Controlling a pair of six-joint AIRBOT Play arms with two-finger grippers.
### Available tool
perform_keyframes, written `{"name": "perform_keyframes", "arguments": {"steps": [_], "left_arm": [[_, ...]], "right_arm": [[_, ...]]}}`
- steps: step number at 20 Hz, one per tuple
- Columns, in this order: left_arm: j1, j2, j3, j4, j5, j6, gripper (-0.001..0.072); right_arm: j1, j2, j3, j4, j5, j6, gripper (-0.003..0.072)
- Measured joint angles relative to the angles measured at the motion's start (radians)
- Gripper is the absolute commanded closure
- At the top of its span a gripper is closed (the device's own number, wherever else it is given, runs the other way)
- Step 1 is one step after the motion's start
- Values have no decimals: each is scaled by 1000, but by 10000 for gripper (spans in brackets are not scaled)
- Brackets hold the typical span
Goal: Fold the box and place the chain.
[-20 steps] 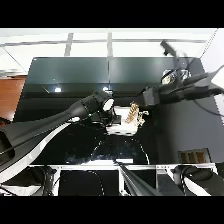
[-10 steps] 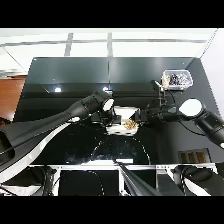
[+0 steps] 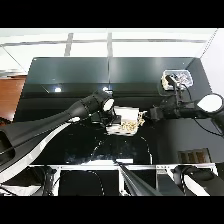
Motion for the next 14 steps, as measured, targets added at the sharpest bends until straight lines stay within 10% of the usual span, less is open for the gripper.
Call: {"name": "perform_keyframes", "arguments": {"steps": [1, 8, 14], "left_arm": [[0, -3, 1, 0, -2, 0, 684], [0, -14, 1, -1, -7, 0, 684], [0, -14, 0, -1, -6, 0, 684]], "right_arm": [[-20, 7, -22, -40, 8, -64, -34], [3, -8, -182, -146, -262, -544, -34], [39, -116, -207, 61, -340, -1048, -34]]}}
